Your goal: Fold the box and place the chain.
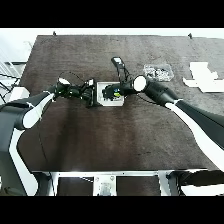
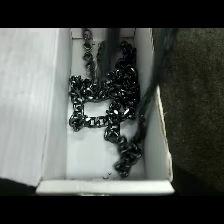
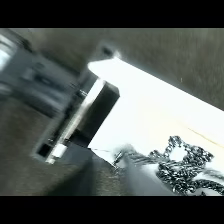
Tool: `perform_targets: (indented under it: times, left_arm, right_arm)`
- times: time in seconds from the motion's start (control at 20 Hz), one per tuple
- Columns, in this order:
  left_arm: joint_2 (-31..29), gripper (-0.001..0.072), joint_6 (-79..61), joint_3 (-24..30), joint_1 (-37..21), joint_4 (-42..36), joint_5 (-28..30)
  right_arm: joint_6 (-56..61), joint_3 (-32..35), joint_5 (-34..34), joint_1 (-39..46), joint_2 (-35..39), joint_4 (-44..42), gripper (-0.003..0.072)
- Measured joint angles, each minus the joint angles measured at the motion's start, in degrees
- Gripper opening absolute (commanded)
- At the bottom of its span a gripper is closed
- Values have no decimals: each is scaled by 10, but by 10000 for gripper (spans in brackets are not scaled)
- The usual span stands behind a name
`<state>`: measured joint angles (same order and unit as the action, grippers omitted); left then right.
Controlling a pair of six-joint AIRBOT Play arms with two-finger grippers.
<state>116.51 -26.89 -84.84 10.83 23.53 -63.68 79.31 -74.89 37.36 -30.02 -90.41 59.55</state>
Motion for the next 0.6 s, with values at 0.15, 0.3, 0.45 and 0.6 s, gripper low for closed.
perform_targets:
  times: [0.15, 0.3, 0.45, 0.6]
  left_arm:
    - [0, 515, 0, 0, 0, 0, 0]
    - [0, 516, 0, 0, 0, 0, 0]
    - [0, 515, 0, 0, 0, 0, 0]
    - [0, 515, 0, 0, 0, 0, 0]
  right_arm:
    - [-1, 3, 1, 20, 0, 8, 390]
    - [-1, 7, 9, 59, 33, 49, 391]
    - [21, 20, 12, 128, 58, 102, 484]
    - [48, 34, -11, 206, 49, 123, 499]
